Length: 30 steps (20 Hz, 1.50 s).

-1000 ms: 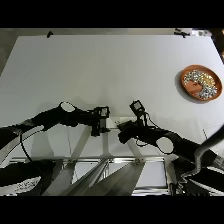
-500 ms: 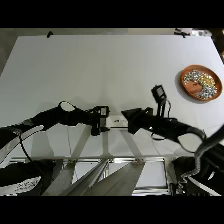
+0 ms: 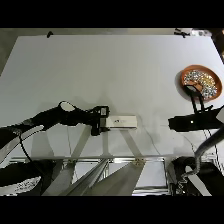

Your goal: Fold the box and place the chain.

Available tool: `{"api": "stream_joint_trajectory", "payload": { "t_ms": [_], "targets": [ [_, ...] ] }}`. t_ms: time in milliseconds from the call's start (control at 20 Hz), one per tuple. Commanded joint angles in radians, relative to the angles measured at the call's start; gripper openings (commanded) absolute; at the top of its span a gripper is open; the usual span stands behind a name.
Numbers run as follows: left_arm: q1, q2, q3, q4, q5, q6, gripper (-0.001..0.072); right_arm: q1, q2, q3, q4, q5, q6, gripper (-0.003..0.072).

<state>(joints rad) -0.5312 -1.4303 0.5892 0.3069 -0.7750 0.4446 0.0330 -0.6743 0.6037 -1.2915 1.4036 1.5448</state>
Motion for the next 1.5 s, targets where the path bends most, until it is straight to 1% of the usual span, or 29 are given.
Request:
{"api": "stream_joint_trajectory", "payload": {
  "t_ms": [0,100,150,200,250,350,400,500,600,700,750,900,1000,1100,1200,1300,1450],
  "targets": [
    [0.000,0.000,0.000,0.000,0.000,0.000,0.0331,-0.071,0.001,0.009,0.036,0.079,-0.036,0.0009],
    [-0.002,0.000,0.000,-0.006,0.000,0.000,0.0320,-0.071,0.001,0.009,0.159,-0.007,-0.060,0.0009],
    [-0.002,0.000,0.000,-0.014,-0.001,0.000,0.0206,-0.071,0.001,0.009,0.186,-0.040,-0.061,0.0009],
    [-0.002,0.000,0.000,-0.014,-0.009,0.000,0.0030,-0.071,0.001,0.009,0.189,-0.055,-0.061,0.0009],
    [0.000,0.005,0.000,-0.016,-0.009,0.001,0.0004,-0.071,0.001,0.009,0.181,-0.061,-0.061,0.0009],
    [0.009,0.037,0.000,-0.023,0.007,-0.021,0.0003,-0.071,0.001,0.009,0.148,-0.061,-0.061,0.0009],
    [0.019,0.071,0.000,-0.023,0.024,-0.052,0.0003,-0.072,0.001,0.009,0.130,-0.062,-0.061,0.0009],
    [0.060,0.165,0.000,-0.016,0.071,-0.126,0.0003,-0.072,0.001,0.008,0.097,-0.073,-0.061,0.0010],
    [0.129,0.277,0.000,0.044,0.153,-0.239,0.0003,-0.072,0.001,0.008,0.085,-0.099,-0.061,0.0010],
    [0.230,0.378,0.000,0.165,0.255,-0.433,0.0003,-0.072,0.001,0.008,0.085,-0.119,-0.061,0.0010],
    [0.297,0.422,0.000,0.244,0.290,-0.546,0.0003,-0.072,0.001,0.008,0.084,-0.124,-0.061,0.0009],
    [0.536,0.509,0.000,0.488,0.301,-0.846,0.0003,-0.072,0.001,0.008,0.084,-0.134,-0.078,0.0009],
    [0.698,0.516,-0.001,0.584,0.300,-1.012,0.0003,-0.072,0.001,0.008,0.083,-0.134,-0.117,0.0010],
    [0.840,0.495,-0.002,0.679,0.284,-1.106,0.0003,-0.072,0.001,0.008,0.083,-0.135,-0.114,0.0010],
    [0.943,0.459,-0.003,0.743,0.263,-1.144,0.0003,-0.072,0.001,0.008,0.084,-0.138,-0.114,0.0010],
    [0.998,0.401,-0.003,0.753,0.242,-1.162,0.0003,-0.072,0.001,0.008,0.084,-0.142,-0.114,0.0010],
    [1.004,0.309,-0.003,0.832,0.182,-1.171,0.0003,-0.072,0.001,0.008,0.084,-0.143,-0.114,0.0010]
  ]
}}
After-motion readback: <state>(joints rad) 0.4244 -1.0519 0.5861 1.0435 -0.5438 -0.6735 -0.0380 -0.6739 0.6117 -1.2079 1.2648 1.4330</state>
